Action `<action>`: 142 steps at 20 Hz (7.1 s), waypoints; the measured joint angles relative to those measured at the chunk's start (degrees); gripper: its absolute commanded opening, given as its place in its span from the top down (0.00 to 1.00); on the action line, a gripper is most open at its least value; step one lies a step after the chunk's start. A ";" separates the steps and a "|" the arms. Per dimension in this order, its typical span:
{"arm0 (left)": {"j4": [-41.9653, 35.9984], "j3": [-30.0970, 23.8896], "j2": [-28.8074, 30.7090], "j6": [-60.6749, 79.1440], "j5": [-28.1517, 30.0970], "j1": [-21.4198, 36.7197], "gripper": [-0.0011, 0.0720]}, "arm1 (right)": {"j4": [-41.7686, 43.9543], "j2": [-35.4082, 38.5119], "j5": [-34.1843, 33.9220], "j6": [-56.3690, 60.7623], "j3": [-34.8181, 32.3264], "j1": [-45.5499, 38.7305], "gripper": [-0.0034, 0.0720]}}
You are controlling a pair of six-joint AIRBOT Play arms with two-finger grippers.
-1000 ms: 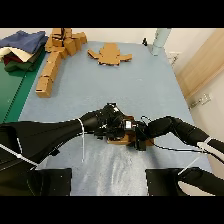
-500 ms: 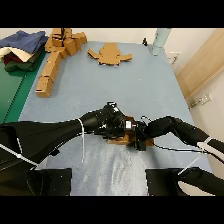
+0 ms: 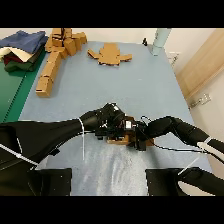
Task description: Fold the box.
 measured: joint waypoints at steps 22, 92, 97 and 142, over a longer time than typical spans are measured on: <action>-25.68 5.81 0.00 24.70 -15.74 23.39 0.97 | 0.02 0.00 0.00 0.00 0.00 0.00 0.16; -58.10 -31.85 13.35 150.79 26.88 19.06 0.17 | 0.02 0.00 0.02 0.00 0.00 0.02 0.16; -57.16 -31.85 13.29 149.09 28.94 17.62 0.27 | 0.02 0.00 0.00 0.02 0.00 0.00 0.16; -56.17 -31.82 13.25 148.34 29.88 17.16 0.27 | -11.67 19.91 -11.47 31.85 -0.04 -0.07 0.00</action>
